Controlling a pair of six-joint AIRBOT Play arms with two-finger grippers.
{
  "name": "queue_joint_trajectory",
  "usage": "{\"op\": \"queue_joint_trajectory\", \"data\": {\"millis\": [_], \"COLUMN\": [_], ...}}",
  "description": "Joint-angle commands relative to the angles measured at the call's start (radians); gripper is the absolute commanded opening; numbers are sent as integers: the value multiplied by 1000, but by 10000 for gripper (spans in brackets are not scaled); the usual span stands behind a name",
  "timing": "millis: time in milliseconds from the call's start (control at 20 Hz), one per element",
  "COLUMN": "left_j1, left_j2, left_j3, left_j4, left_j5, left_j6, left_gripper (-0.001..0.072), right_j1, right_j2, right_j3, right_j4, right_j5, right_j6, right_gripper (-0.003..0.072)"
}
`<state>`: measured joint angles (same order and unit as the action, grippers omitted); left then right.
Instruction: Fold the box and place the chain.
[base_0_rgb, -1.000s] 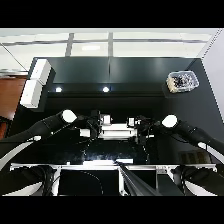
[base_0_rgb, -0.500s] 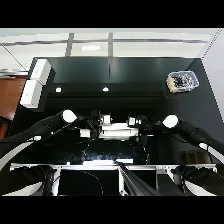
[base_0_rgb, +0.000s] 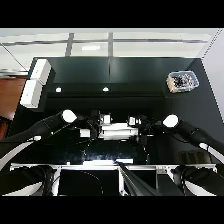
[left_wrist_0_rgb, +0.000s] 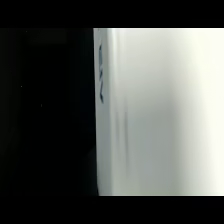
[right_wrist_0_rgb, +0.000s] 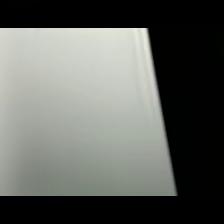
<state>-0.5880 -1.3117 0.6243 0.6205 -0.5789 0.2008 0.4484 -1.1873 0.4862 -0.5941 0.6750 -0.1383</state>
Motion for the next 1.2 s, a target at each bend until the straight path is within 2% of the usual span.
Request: {"op": "queue_joint_trajectory", "data": {"millis": [0,50,100,150,200,250,300,350,450,500,650,850,900,950,1000,1100,1150], "left_j1": [0,0,0,0,0,1,3,6,17,29,79,148,161,168,170,155,136], "left_j2": [0,3,6,10,12,14,19,27,66,99,228,414,450,475,483,472,463], "left_j3": [1,1,1,1,1,1,1,1,1,1,1,0,1,0,-1,-30,-60], "left_j4": [0,0,0,0,1,1,1,1,2,5,113,307,340,352,346,239,154], "left_j5": [0,0,0,-1,-1,-2,-5,-8,-5,-6,-89,-326,-378,-428,-478,-541,-526], "left_j6": [0,0,-8,-18,-32,-48,-56,-56,-84,-124,-299,-594,-688,-763,-782,-786,-785], "left_gripper": [32,33,44,160,301,363,377,427,589,644,644,615,502,163,30,30,30], "right_j1": [2,2,2,2,2,2,2,2,2,2,2,2,2,2,2,2,2], "right_j2": [-1,-1,-1,-1,-1,-1,-1,-1,-1,-1,-1,-1,-1,-1,-1,-1,-1], "right_j3": [0,0,0,0,0,0,0,0,0,0,0,0,0,0,0,0,0], "right_j4": [3,3,3,3,3,3,3,3,3,3,3,3,3,2,3,3,2], "right_j5": [-2,-2,-2,-2,-2,-2,-2,-2,-2,-2,-2,-2,-2,-2,-2,-2,-3], "right_j6": [0,0,0,0,0,0,0,0,0,1,5,8,8,8,8,8,8], "right_gripper": [466,466,405,277,264,264,264,265,264,264,264,264,264,264,264,264,264]}}
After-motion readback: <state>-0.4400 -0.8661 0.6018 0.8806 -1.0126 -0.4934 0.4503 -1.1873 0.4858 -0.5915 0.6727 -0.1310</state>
